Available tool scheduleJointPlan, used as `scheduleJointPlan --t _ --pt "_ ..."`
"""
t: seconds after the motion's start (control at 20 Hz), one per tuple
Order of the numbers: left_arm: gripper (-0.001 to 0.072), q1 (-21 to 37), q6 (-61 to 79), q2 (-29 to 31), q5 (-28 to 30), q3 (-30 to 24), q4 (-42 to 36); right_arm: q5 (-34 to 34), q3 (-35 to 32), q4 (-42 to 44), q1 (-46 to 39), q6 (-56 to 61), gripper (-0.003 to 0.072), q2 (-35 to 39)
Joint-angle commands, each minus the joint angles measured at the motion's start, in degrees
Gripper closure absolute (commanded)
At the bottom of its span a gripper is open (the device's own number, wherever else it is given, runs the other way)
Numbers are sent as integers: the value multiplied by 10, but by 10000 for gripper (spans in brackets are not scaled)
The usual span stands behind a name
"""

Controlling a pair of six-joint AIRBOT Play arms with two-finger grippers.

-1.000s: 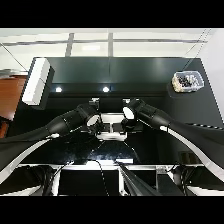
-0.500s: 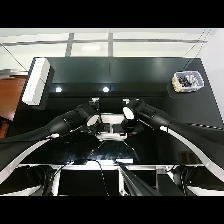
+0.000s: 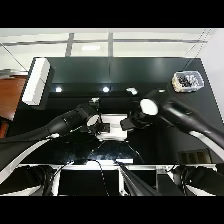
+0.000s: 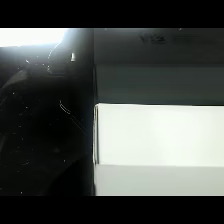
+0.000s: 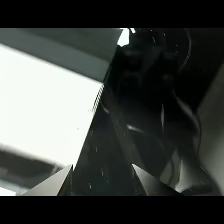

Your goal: Fold the box and place the chain.

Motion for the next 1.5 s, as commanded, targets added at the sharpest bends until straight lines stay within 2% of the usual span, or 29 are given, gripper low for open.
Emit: scheduleJointPlan --t 0.0,0.1,0.25,0.4,0.45,0.5,0.65,0.75,0.95,1.1,1.2,1.4,1.45 --pt "680 0 0 0 -3 0 -1 31 1 -70 -24 -45 245 118" --pt "680 0 0 0 -4 0 -1 33 0 -161 -59 -45 245 165" --pt "680 0 0 0 -4 0 -1 15 0 -276 -149 -43 244 183" --pt "680 0 0 0 -4 0 -1 -64 0 -264 -280 -43 232 167" --pt "680 0 0 0 -3 0 -1 -92 0 -255 -324 -44 -6 154" --pt "681 0 0 0 -3 0 -1 -115 0 -241 -362 -54 -23 136" --pt "681 0 0 0 -3 0 -1 -185 3 -184 -448 -65 -23 66" --pt "680 0 0 0 -1 0 -1 -205 31 -148 -486 -72 -23 3" --pt "680 0 0 0 2 0 -1 -203 146 -96 -532 -73 -17 -137" --pt "680 0 0 0 3 0 2 -167 240 -61 -565 -33 -16 -232" --pt "680 0 0 0 2 0 6 -150 285 -45 -580 -33 -16 -279" --pt "680 0 0 0 -2 0 4 -147 331 -48 -598 -21 -11 -332" --pt "680 0 0 0 -1 0 3 -152 339 -48 -600 -21 73 -341"
